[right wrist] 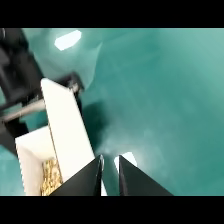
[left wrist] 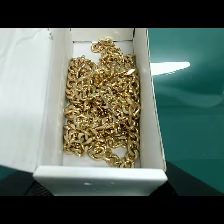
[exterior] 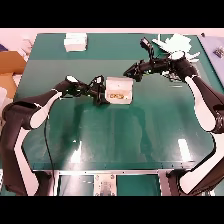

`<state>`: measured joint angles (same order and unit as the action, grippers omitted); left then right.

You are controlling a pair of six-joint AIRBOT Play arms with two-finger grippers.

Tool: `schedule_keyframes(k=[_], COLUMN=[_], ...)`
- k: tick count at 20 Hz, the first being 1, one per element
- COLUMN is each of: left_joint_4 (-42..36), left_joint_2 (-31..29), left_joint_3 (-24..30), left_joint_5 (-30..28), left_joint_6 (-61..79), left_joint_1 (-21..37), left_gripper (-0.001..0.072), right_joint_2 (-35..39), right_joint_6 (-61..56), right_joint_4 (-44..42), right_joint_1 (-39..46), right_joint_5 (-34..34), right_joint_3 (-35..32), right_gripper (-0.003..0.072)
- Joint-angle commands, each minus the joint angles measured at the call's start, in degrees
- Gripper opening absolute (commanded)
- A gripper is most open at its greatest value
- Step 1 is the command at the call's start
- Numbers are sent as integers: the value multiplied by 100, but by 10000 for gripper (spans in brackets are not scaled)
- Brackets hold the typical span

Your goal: Fold the box and place the chain.

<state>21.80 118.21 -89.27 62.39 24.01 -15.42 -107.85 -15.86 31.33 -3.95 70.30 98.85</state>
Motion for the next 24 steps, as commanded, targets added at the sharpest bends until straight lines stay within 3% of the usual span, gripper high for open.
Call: schedule_keyframes(k=[1,8,9,17,19,23,24], left_joint_4=[2,2,2,2,2,2,2], left_joint_2=[0,0,0,0,0,0,0], left_joint_3=[0,0,0,0,0,0,0], left_joint_5=[0,0,0,0,0,0,0], left_joint_6=[0,0,0,0,0,2,0], left_joint_1=[0,0,0,0,0,0,0], left_gripper=[362,362,362,362,362,362,362], right_joint_2=[-105,-205,-205,-203,-203,-203,-203], right_joint_6=[-13,-17,-22,-260,-343,-358,-358], right_joint_4=[339,365,363,321,321,330,339], right_joint_1=[0,-116,-129,-170,-212,-286,-286], right_joint_5=[330,678,761,1530,1534,1720,1720], right_joint_3=[68,103,136,299,306,323,323], right_gripper=[131,138,179,177,228,249,294])
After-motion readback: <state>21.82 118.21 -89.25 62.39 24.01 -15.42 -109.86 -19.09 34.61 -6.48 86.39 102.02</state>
